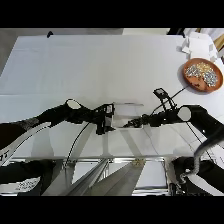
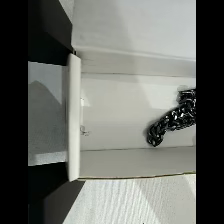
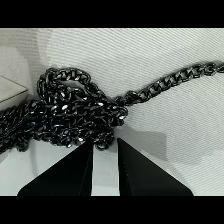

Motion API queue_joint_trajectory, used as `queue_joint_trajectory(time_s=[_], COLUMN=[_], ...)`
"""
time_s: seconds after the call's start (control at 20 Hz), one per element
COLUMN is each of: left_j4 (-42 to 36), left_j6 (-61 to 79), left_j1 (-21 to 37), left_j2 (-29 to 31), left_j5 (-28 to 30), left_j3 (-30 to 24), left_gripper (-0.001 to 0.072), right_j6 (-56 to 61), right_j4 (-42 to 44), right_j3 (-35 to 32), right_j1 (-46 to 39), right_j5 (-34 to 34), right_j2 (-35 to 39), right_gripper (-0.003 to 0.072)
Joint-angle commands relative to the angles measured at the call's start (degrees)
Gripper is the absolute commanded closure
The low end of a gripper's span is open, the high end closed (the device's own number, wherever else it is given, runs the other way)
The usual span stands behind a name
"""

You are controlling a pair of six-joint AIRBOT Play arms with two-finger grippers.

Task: Fold the box and place the chain.

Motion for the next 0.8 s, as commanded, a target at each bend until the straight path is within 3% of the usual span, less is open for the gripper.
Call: queue_joint_trajectory(time_s=[0.0, 0.1, 0.55, 0.75], left_j4=[0.0, 0.0, 0.0, 0.0], left_j6=[0.0, 0.0, 0.0, 0.0], left_j1=[0.0, 0.0, 0.0, 0.0], left_j2=[0.0, 0.0, 0.0, 0.0], left_j5=[0.0, 0.0, 0.0, 0.0], left_j3=[0.0, 0.0, 0.0, 0.0], left_gripper=[0.0574, 0.0574, 0.0574, 0.0574], right_j6=[0.0, 0.0, 0.0, 0.0], right_j4=[0.5, 0.4, 0.4, -0.8], right_j3=[0.0, 0.0, 0.0, 0.0], right_j1=[0.0, 0.0, 0.4, 5.3], right_j5=[0.0, 0.2, 0.8, 0.6], right_j2=[-0.2, -0.2, -0.2, -0.2], right_gripper=[0.0540, 0.0668, 0.0668, 0.0668])
